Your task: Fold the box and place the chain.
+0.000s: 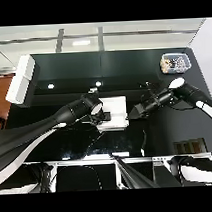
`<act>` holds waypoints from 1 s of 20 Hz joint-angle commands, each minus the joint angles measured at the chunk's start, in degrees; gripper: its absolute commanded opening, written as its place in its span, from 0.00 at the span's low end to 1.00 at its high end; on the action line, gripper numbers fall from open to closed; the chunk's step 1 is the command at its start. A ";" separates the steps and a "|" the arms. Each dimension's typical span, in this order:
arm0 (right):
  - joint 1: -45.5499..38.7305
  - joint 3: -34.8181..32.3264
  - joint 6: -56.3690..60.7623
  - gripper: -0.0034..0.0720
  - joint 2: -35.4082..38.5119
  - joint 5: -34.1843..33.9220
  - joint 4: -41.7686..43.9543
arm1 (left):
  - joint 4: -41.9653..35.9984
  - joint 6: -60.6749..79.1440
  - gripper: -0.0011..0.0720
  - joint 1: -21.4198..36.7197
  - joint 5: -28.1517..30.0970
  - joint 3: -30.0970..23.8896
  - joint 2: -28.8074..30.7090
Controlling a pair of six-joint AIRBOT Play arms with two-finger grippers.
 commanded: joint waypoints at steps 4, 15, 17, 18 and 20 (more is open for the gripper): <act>6.58 0.15 6.56 0.61 0.09 -9.05 -0.44 | 0.00 0.02 0.05 0.02 0.63 0.04 -0.22; 16.11 4.28 28.02 0.60 3.76 -17.31 -24.94 | 0.02 0.02 0.05 0.02 0.63 0.04 -0.35; 16.11 5.03 28.55 0.60 3.82 -15.96 -25.81 | 0.00 0.02 0.05 0.02 0.63 0.04 -0.35; 16.13 5.22 29.31 0.60 3.93 -15.41 -26.08 | 0.00 0.02 0.05 -0.02 0.61 0.04 -0.35; 17.03 5.27 30.05 0.60 3.93 -15.91 -26.23 | 0.00 0.02 0.05 -0.02 0.46 0.04 -0.35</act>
